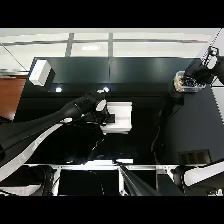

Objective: Fold the box and place the chain.

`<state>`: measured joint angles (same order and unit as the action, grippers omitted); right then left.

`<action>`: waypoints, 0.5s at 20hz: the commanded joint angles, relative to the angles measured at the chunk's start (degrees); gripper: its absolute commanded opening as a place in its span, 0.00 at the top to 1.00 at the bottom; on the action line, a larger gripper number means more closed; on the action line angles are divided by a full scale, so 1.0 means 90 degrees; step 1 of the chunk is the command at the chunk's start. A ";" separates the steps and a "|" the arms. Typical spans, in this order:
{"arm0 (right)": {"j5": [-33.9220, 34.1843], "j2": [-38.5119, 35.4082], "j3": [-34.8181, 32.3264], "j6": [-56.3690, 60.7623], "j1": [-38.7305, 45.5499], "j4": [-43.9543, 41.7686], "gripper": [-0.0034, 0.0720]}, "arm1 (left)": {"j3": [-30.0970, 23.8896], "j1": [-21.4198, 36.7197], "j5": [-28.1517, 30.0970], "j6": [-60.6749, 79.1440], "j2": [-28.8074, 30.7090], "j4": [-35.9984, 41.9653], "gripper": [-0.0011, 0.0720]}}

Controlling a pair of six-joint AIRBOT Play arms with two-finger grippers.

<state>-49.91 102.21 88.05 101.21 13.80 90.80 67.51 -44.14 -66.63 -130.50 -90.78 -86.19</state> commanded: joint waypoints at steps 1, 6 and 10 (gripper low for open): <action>-0.0075 0.0515 0.0253 -0.0158 0.0080 -0.0163 0.25 | 0.0005 0.0015 0.0002 -0.0005 0.0000 -0.0012 0.95; -0.0282 0.0566 0.0374 -0.0165 0.0087 -0.0199 0.92 | 0.0005 0.0015 0.0005 -0.0005 0.0000 -0.0012 0.95; -0.0316 -0.0117 0.0614 -0.0554 0.0075 -0.0209 0.93 | 0.0005 0.0015 0.0005 -0.0005 0.0000 -0.0012 0.95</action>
